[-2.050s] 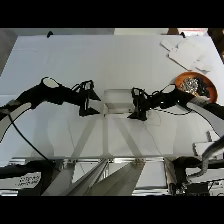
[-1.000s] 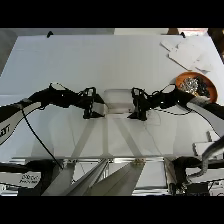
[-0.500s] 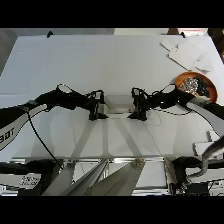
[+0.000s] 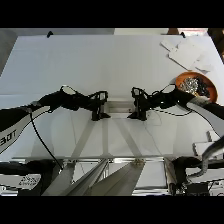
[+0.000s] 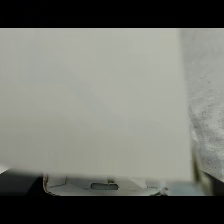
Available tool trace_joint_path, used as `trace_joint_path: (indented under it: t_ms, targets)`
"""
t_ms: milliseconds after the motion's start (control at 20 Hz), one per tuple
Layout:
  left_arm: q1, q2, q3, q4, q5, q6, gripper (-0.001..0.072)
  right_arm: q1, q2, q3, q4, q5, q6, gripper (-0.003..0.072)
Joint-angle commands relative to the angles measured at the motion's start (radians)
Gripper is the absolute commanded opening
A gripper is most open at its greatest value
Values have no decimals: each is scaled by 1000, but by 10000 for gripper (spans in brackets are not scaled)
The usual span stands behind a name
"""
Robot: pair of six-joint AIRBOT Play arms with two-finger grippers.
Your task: Fold the box and place the chain.
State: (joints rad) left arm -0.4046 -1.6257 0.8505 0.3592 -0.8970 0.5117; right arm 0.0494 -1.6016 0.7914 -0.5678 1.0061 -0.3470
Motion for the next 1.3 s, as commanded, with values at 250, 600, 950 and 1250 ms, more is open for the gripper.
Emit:
trace_joint_path:
  t_ms: [250,600,950,1250]
  targets:
    - [1,0,1,-4,15,-3,322,-1,1,1,-1,0,-2,459]
    - [1,0,1,-4,15,-3,322,-1,1,1,-1,0,-2,459]
    - [1,0,1,-4,15,-3,322,-1,1,1,-1,0,-3,458]
    - [1,0,1,-4,15,-3,322,-1,1,1,50,-21,-2,526]
